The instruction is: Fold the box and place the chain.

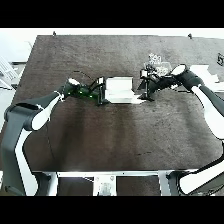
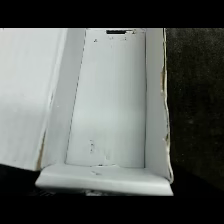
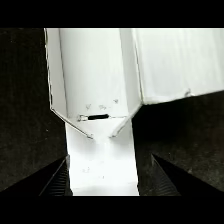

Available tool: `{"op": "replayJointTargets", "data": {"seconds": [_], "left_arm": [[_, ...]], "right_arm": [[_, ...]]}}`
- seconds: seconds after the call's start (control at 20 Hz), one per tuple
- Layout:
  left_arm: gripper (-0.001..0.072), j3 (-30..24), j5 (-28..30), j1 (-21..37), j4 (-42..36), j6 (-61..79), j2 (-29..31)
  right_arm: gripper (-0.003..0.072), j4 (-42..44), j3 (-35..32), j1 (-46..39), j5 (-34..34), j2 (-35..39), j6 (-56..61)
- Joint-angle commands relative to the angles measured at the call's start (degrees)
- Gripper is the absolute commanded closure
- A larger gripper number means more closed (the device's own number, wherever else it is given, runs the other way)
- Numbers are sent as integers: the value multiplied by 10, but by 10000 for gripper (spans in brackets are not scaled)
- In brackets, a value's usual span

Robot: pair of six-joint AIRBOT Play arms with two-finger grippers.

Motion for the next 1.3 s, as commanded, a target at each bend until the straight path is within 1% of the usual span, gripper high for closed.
{"op": "replayJointTargets", "data": {"seconds": [0.0, 0.1, 0.15, 0.2, 0.25, 0.3, 0.35, 0.45, 0.5, 0.55, 0.75, 0.85, 0.9, 0.95, 1.0, 1.05, 1.25], "left_arm": [[195, 0, 0, 0, 0, 0, 0], [195, 0, 0, 0, 0, 0, 0], [195, 0, 0, 0, 0, 0, 0], [195, 0, 0, 0, 0, 0, 0], [195, 0, 0, 0, 0, 0, 0], [195, 0, 0, 0, 0, 0, 0], [195, 0, 0, 0, 0, 0, 0], [195, 0, 0, 0, 0, 0, 0], [195, 0, 0, 0, 0, 0, 0], [195, 0, 0, 0, 0, 0, 0], [195, 0, 0, 0, 0, 0, 0], [195, 0, 0, 0, 0, 0, 0], [195, 0, 0, 0, 0, 0, 0], [195, 0, 0, 0, 0, 0, 0], [195, 0, 0, 0, 0, 0, 0], [195, 0, 0, 0, 0, 0, 0], [195, 0, 0, 0, 0, 0, 0]], "right_arm": [[108, 1, -2, 13, -2, -5, -3], [133, 3, -2, 20, -3, -10, -3], [217, 5, -2, 22, -6, -14, -3], [254, 8, -2, 24, -8, -17, -3], [254, 20, -2, 24, -8, -20, -3], [279, 34, -2, 24, -8, -22, -3], [335, 45, -2, 24, -8, -23, -3], [344, 58, -2, 26, -11, -23, -3], [423, 60, -2, 28, -12, -23, -3], [432, 61, -2, 31, -13, -24, -3], [429, 70, -2, 55, -12, -34, -3], [388, 70, -2, 60, -16, -40, -3], [388, 70, -2, 60, -17, -42, -3], [365, 70, -2, 60, -17, -43, -3], [236, 70, -2, 60, -18, -43, -3], [128, 70, -2, 59, -23, -43, -3], [129, 66, -2, 53, -36, -43, -3]]}}
